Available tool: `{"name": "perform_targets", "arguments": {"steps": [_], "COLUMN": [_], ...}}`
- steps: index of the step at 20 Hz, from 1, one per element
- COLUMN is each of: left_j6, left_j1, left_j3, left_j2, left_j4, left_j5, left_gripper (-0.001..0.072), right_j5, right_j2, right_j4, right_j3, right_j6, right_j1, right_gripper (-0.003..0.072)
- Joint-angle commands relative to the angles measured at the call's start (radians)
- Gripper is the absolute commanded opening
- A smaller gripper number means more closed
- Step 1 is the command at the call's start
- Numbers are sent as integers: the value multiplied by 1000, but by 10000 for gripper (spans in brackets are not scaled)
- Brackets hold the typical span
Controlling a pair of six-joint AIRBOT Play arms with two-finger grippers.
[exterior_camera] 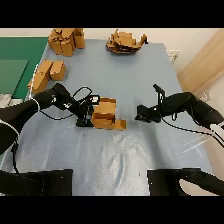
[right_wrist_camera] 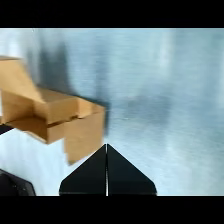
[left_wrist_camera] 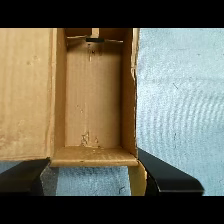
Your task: Fold the box.
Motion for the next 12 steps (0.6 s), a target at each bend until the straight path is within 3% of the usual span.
{"name": "perform_targets", "arguments": {"steps": [1, 5, 12], "left_j6": [0, 0, -1], "left_j1": [1, 1, 1], "left_j3": [0, 0, 0], "left_j2": [0, 0, 0], "left_j4": [0, 0, 0], "left_j5": [1, 0, -3], "left_gripper": [284, 284, 284], "right_j5": [31, 43, 50], "right_j2": [-66, -205, -197], "right_j4": [40, 324, 430], "right_j3": [-58, -59, -3], "right_j6": [-20, -232, -299], "right_j1": [-30, 6, 121], "right_gripper": [2, 2, 3]}}
